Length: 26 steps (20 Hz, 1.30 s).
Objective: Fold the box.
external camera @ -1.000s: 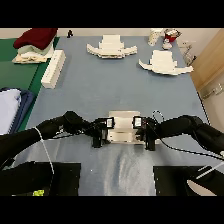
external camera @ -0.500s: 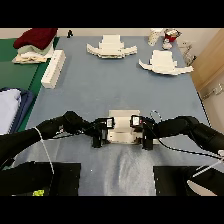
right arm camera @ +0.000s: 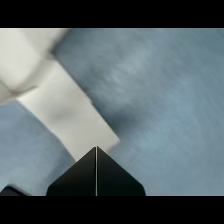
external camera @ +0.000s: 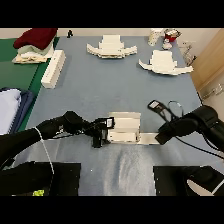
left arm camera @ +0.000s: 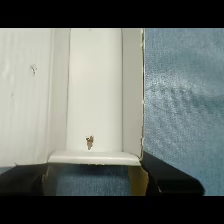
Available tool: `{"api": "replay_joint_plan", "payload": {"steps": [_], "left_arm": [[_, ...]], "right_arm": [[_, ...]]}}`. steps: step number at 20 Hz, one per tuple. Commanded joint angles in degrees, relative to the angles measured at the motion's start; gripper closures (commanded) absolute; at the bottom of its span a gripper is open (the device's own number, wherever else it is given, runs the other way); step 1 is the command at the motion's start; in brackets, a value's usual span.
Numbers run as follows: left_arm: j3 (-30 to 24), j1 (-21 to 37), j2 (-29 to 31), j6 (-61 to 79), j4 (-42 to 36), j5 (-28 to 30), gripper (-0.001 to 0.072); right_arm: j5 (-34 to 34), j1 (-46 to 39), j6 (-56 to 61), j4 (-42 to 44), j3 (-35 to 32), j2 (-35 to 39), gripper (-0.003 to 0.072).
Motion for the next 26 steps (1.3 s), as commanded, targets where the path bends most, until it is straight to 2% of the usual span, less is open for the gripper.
{"api": "replay_joint_plan", "payload": {"steps": [1,3,6,11,16,20,21,24,26], "left_arm": [[0.04,0.02,0.0,0.04,0.02,0.02,0.0255],[0.04,0.0,0.0,0.04,0.02,0.0,0.0256],[0.04,0.02,0.02,0.04,0.02,0.0,0.0256],[0.04,0.02,0.02,0.04,0.02,0.02,0.0256],[0.04,0.02,0.02,0.04,0.02,0.02,0.0256],[0.04,0.02,0.02,0.04,0.02,0.02,0.0255],[0.04,0.02,0.0,0.04,0.02,0.02,0.0256],[0.04,0.02,0.02,0.04,0.02,0.0,0.0255],[0.04,0.02,0.02,0.04,0.02,0.0,0.0256]], "right_arm": [[-4.85,-8.68,25.38,-9.84,0.39,-0.17,0.0682],[-3.17,-16.5,25.59,-0.94,-0.5,-2.25,0.0683],[-0.66,-25.14,15.5,18.12,-2.84,-6.05,0.0683],[2.05,-26.03,7.74,35.19,-7.39,-9.14,0.0683],[2.38,-20.98,6.69,38.14,-7.41,-7.04,0.0683],[5.53,-16.76,6.71,39.26,-6.99,-6.99,0.0681],[5.46,-16.11,6.71,39.3,-6.27,-6.99,0.065],[4.37,-14.73,6.69,39.23,-2.82,-6.99,0.044],[3.28,-13.35,6.64,39.21,-1.01,-6.99,0.044]]}}
